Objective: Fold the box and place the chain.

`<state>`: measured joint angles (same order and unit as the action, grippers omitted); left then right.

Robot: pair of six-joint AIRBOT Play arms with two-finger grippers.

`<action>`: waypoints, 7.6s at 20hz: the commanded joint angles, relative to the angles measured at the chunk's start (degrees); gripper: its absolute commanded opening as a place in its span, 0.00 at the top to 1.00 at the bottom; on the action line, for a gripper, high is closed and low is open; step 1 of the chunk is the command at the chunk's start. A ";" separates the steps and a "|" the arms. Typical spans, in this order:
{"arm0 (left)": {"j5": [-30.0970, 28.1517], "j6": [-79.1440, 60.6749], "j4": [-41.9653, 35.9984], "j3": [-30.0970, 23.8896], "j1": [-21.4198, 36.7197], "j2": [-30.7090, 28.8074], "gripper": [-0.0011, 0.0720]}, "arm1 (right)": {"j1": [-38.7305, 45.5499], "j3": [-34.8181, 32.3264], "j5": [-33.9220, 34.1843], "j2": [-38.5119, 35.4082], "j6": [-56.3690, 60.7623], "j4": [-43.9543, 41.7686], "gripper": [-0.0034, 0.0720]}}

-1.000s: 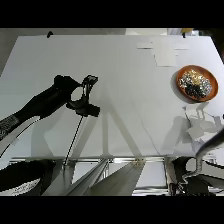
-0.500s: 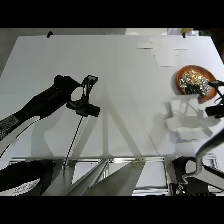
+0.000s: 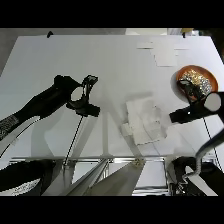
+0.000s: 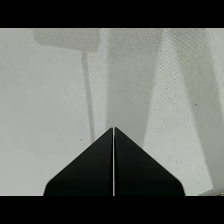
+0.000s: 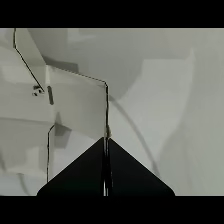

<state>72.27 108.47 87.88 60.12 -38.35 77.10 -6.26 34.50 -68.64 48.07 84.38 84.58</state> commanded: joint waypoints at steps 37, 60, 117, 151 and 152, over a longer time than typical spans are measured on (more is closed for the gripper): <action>-3.82 -74.62 -56.04 -0.33 6.34 18.97 0.94 | -13.79 -8.61 9.90 -8.48 11.19 -3.63 0.93; -21.49 -98.01 -43.23 -0.26 2.89 12.20 0.99 | -13.77 -0.83 5.88 -14.29 -5.44 -1.40 0.50; -19.74 -105.61 -41.79 0.04 2.89 15.61 0.97 | -18.62 -11.43 10.62 -11.98 -54.77 -22.97 0.93; -19.71 -105.61 -41.97 0.04 2.89 15.61 0.97 | -18.29 -17.18 37.66 -6.40 -73.09 -24.44 0.06; -19.71 -105.61 -41.97 0.04 2.89 15.61 0.97 | -17.77 -17.07 37.68 -5.51 -75.19 -26.21 0.06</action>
<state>52.47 2.90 45.91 60.12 -35.44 92.68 -26.65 16.53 -29.67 41.36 14.81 63.57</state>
